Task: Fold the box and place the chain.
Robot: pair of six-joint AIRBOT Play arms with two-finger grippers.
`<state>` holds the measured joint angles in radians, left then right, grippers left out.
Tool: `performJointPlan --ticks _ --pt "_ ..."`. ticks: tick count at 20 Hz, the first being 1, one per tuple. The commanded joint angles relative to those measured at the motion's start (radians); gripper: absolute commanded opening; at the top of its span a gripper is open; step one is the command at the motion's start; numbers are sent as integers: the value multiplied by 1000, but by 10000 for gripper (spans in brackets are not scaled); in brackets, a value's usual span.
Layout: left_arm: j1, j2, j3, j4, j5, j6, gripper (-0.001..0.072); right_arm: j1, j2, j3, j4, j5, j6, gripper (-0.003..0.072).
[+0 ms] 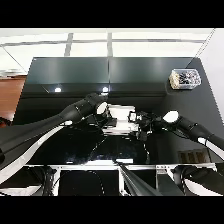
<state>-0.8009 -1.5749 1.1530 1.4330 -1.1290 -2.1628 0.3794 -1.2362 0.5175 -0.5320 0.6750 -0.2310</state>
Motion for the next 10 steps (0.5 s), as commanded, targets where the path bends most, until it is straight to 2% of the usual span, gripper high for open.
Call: performJointPlan --ticks 1,2,3,4,10 --pt "0 1 1 -10 0 -13 54 1 -1 0 0 -2 -2 66" --pt "0 1 1 -16 -1 -15 142 1 -1 0 0 -3 -2 66" --pt "0 1 1 -35 0 -18 408 1 -1 0 0 -3 -2 67" --pt "0 1 1 -44 0 -26 581 1 -1 0 0 -2 -1 67" --pt "0 1 1 -21 10 -70 573 1 -1 0 0 -3 -1 66"
